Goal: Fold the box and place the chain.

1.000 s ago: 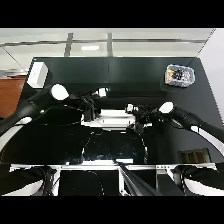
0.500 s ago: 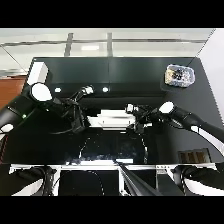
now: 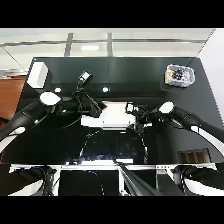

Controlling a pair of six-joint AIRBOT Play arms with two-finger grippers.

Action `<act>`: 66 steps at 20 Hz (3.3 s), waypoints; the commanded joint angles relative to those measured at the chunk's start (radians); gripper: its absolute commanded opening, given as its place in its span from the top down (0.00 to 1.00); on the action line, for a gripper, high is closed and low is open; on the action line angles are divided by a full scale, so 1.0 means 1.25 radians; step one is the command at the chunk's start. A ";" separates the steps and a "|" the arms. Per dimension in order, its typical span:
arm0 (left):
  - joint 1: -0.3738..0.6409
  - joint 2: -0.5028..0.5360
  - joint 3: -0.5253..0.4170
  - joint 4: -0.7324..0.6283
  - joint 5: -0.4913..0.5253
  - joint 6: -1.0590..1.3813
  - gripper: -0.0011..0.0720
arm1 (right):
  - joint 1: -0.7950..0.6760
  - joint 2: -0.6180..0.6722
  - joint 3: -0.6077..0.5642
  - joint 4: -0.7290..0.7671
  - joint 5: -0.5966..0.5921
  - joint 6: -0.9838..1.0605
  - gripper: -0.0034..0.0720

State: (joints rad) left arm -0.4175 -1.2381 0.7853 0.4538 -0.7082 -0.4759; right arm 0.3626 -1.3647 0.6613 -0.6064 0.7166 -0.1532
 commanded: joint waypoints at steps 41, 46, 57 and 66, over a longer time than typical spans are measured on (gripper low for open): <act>0.045 -0.053 -0.060 0.204 -0.082 0.547 0.02 | 0.001 0.000 0.000 0.000 -0.002 0.000 0.72; 0.021 -0.060 -0.060 0.194 -0.080 0.549 0.35 | 0.001 0.000 0.000 0.001 -0.002 0.000 0.72; -0.030 -0.075 -0.058 0.103 -0.047 0.551 0.76 | 0.001 0.000 0.000 0.000 -0.002 0.000 0.72; -0.033 -0.092 -0.059 0.028 -0.023 0.548 0.77 | 0.001 0.000 0.000 0.000 -0.002 0.000 0.72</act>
State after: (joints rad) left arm -0.4580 -1.3491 0.7116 0.5087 -0.7433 0.2108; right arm 0.3626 -1.3647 0.6613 -0.6060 0.7147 -0.1528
